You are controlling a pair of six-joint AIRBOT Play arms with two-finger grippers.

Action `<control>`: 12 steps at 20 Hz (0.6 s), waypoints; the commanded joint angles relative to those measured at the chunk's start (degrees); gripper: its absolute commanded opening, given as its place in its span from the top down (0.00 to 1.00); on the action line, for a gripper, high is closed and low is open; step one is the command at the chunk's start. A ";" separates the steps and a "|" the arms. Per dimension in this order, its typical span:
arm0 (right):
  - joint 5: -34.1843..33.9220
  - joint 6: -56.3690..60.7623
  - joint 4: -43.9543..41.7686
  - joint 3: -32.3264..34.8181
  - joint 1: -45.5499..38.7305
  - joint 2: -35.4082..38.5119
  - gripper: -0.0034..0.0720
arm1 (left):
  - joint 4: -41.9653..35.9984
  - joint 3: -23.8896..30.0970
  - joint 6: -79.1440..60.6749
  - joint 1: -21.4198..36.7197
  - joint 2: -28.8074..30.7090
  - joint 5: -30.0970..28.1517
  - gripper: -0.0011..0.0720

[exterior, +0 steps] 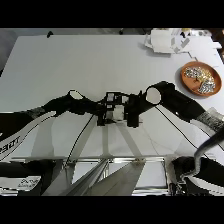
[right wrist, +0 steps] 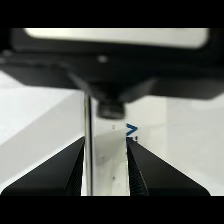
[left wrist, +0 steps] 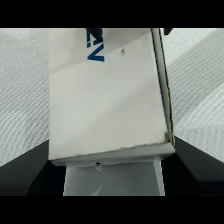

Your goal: Fold the box and place the chain.

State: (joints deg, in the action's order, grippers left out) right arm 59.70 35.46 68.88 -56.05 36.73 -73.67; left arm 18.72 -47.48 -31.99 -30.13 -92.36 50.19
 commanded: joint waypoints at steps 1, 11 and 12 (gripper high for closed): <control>1.64 -0.02 -0.63 0.02 0.07 0.68 0.56 | -0.04 -0.02 0.11 0.02 0.04 -0.24 0.64; -1.75 0.52 -0.81 0.02 0.04 2.97 0.93 | -0.04 -0.02 0.11 0.02 0.04 -0.24 0.64; -2.58 0.68 -0.81 0.02 0.04 2.73 0.93 | -0.04 -0.02 0.11 0.02 0.04 -0.24 0.64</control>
